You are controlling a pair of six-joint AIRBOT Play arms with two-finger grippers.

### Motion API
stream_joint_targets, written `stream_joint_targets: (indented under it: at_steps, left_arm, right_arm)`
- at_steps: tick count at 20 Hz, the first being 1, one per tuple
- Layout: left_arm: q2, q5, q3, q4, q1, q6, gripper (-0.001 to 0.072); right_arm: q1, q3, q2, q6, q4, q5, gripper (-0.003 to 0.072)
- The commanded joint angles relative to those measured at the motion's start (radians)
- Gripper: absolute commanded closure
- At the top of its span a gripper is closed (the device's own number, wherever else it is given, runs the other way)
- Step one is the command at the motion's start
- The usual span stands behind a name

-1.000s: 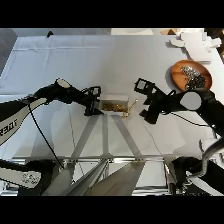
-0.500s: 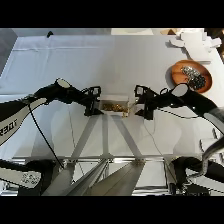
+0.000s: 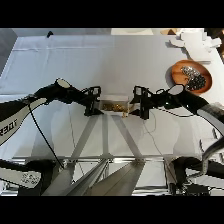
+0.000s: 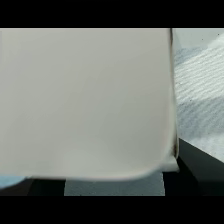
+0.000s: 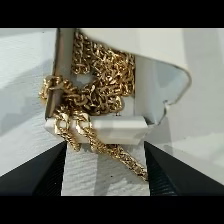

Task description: Fold the box and place the chain.

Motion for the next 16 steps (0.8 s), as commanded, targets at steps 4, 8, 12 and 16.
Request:
stream_joint_targets:
  at_steps: [4, 8, 12, 16]
  left_arm:
    - [0.001, 0.0, 0.0, 0.0, 0.0, 0.0, 0.0389]
    - [0.001, 0.0, 0.0, 0.0, 0.0, 0.0, 0.0389]
    - [0.001, 0.0, 0.0, 0.0, 0.0, 0.0, 0.0389]
    - [0.001, 0.0, 0.0, 0.0, 0.0, 0.0, 0.0389]
  right_arm:
    - [0.0, 0.0, -0.003, -0.047, 0.015, 0.008, 0.0306]
    - [0.0, 0.0, -0.003, -0.047, 0.016, 0.017, 0.0395]
    - [0.0, 0.0, -0.003, -0.046, 0.016, 0.047, 0.0596]
    - [0.0, 0.0, -0.003, -0.045, 0.011, 0.055, 0.0671]
